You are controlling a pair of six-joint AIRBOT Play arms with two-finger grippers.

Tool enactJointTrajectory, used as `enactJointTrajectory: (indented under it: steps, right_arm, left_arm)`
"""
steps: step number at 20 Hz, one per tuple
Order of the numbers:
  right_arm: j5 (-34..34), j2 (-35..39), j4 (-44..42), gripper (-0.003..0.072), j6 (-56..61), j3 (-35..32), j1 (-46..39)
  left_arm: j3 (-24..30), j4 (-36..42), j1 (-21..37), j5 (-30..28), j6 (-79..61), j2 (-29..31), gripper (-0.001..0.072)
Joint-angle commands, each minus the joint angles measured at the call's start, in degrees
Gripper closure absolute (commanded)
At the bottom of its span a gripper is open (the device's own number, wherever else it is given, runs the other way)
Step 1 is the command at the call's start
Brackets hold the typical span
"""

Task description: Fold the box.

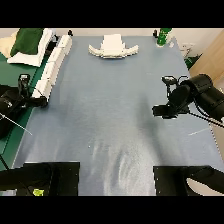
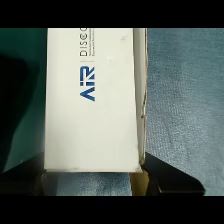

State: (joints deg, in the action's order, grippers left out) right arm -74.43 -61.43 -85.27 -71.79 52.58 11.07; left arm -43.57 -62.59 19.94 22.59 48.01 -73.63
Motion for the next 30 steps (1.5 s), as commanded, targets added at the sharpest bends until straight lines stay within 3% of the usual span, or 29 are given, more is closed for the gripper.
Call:
enactJointTrajectory:
  steps: [1, 18, 19, 20, 25, 30]
  right_arm:
    - [0.0, 0.0, 0.0, 0.0683, 0.0, 0.1, 0.0]
    - [0.0, 0.0, 0.0, 0.0682, 0.0, 0.1, 0.0]
    - [0.0, 0.0, 0.0, 0.0682, 0.0, 0.1, 0.0]
    - [0.0, 0.0, 0.0, 0.0682, 0.0, 0.1, 0.0]
    - [0.0, 0.0, 0.0, 0.0682, 0.0, 0.1, 0.0]
    - [0.0, 0.0, 0.0, 0.0682, 0.0, 0.1, 0.0]
  left_arm:
    - [0.0, 0.0, 0.0, 0.0, 0.0, -0.1, 0.028]
    - [0.0, 1.2, -1.6, -0.1, -0.2, -3.7, 0.0277]
    - [0.0, 1.2, -1.6, -0.1, -0.2, -3.7, 0.019]
    - [-0.1, 1.2, -1.6, -0.2, -0.1, -3.7, 0.0014]
    - [-0.1, -2.6, -1.6, 1.5, -0.2, -0.4, 0.0014]
    - [-0.1, -11.2, -1.6, 14.4, 0.3, 10.1, 0.0015]
